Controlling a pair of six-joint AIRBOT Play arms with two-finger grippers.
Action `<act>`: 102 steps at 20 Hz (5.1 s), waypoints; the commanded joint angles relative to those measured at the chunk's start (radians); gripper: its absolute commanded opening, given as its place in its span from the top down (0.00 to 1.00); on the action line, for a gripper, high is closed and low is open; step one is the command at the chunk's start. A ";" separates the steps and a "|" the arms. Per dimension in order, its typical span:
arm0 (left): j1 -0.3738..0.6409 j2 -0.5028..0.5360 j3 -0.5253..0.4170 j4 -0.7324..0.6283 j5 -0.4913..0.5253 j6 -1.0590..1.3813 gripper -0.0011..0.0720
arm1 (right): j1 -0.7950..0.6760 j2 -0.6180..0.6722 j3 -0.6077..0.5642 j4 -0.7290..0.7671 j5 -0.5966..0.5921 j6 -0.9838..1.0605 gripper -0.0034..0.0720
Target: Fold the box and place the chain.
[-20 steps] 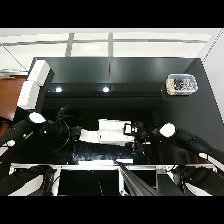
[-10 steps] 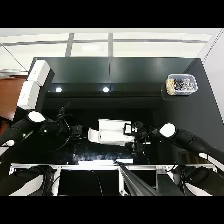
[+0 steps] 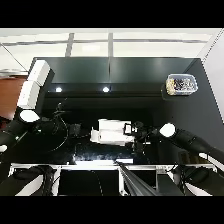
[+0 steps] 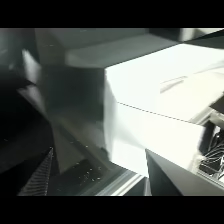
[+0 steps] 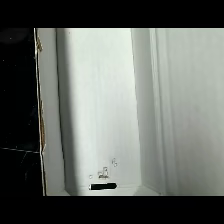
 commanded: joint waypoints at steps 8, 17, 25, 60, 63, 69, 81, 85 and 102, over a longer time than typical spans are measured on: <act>-0.255 0.071 0.002 -0.013 0.192 -0.095 0.04 | 0.000 0.000 0.000 0.000 0.000 0.000 0.53; -0.294 0.067 0.002 -0.013 0.335 -0.145 0.03 | 0.000 0.000 0.000 0.000 0.000 0.000 0.53; -0.382 0.051 0.002 0.018 0.382 -0.216 0.04 | 0.000 0.000 0.000 0.000 0.000 0.000 0.53; -0.547 0.044 0.022 0.175 0.491 -0.460 0.17 | 0.000 0.000 0.000 0.000 0.000 0.000 0.53; -0.560 0.042 0.048 0.175 0.484 -0.470 0.20 | 0.000 0.000 0.000 0.000 0.000 0.000 0.53; -0.595 -0.027 0.116 0.306 0.428 -0.603 0.22 | 0.000 0.000 0.000 0.000 0.000 0.000 0.53; -0.615 -0.055 0.141 0.447 0.404 -0.745 0.26 | 0.000 0.000 0.000 0.000 0.000 0.000 0.53; -0.637 -0.063 0.154 0.566 0.343 -0.863 0.30 | 0.000 0.000 0.000 0.000 0.000 0.000 0.53; -0.794 -0.259 0.396 0.857 0.111 -1.231 0.58 | 0.000 0.000 0.000 0.000 0.000 0.000 0.53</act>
